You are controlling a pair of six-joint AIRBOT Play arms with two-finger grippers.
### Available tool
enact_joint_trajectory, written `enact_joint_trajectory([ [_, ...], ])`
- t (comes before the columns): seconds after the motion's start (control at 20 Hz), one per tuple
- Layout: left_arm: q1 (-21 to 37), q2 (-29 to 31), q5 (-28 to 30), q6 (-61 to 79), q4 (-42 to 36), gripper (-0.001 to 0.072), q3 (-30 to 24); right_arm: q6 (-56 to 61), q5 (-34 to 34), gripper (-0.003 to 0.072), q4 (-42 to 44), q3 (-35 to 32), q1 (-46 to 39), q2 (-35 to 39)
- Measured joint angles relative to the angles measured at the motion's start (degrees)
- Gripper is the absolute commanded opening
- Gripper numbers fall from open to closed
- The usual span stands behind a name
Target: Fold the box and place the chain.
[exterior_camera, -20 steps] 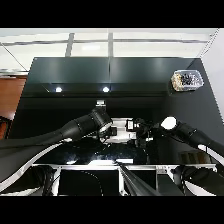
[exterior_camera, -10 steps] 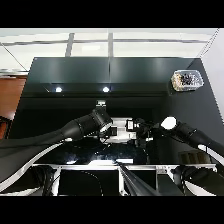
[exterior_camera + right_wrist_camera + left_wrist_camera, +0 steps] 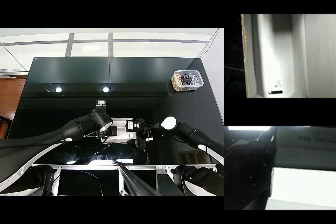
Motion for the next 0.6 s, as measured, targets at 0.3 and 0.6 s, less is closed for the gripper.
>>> enact_joint_trajectory([
  [0.3, -0.02, -0.07, 0.09, -0.33, -0.17, 0.0219, -0.07, 0.13, 0.02, 0.0194, 0.11, 0.00, 0.00, 0.00],
  [0.6, 0.04, 0.04, -0.04, -0.07, -0.26, 0.0028, 0.00, 0.00, 0.02, 0.0237, -0.04, 0.00, 0.00, 0.02],
])
